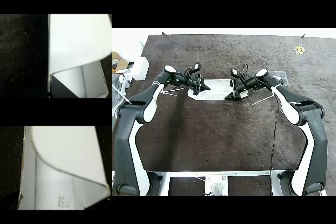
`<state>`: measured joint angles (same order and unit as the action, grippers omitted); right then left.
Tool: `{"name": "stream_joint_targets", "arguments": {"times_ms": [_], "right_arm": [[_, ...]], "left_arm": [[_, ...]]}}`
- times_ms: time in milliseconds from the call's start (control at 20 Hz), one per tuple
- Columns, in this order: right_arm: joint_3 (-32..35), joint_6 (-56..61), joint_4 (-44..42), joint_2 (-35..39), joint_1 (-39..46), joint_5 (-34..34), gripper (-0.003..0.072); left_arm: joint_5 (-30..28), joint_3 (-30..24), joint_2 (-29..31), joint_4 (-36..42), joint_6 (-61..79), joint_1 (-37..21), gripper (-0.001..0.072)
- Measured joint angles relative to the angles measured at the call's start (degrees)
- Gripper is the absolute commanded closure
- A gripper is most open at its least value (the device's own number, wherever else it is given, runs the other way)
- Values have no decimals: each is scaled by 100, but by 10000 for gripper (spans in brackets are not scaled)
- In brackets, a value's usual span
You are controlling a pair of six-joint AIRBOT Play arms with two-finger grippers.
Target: Fold the box and place the chain.
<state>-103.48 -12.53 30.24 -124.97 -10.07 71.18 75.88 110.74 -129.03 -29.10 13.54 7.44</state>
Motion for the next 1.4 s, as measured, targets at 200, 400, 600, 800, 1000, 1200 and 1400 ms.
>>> {"name": "stream_joint_targets", "arguments": {"times_ms": [200, 400, 600, 800, 1000, 1200, 1400], "right_arm": [[-17, -55, -7, -42, 4, 37, 62], [-26, -74, -7, -96, 7, 44, 61], [-42, -76, -15, -133, 17, 52, 150], [-48, -76, -28, -146, 28, 26, 303], [-48, -76, -26, -146, 28, -70, 302], [-48, -79, -22, -146, 28, -114, 302], [-48, -79, -22, -146, 28, -133, 302]], "left_arm": [[0, 2, 0, 0, 0, 0, 699], [0, 0, 0, 0, 0, 0, 699], [-2, 2, 0, 2, 0, 0, 699], [0, 0, 0, 0, 0, 0, 698], [0, 0, 0, 0, 0, 0, 699], [-2, 0, 0, 0, 0, 0, 698], [-2, 0, 0, 0, 0, 2, 699]]}}
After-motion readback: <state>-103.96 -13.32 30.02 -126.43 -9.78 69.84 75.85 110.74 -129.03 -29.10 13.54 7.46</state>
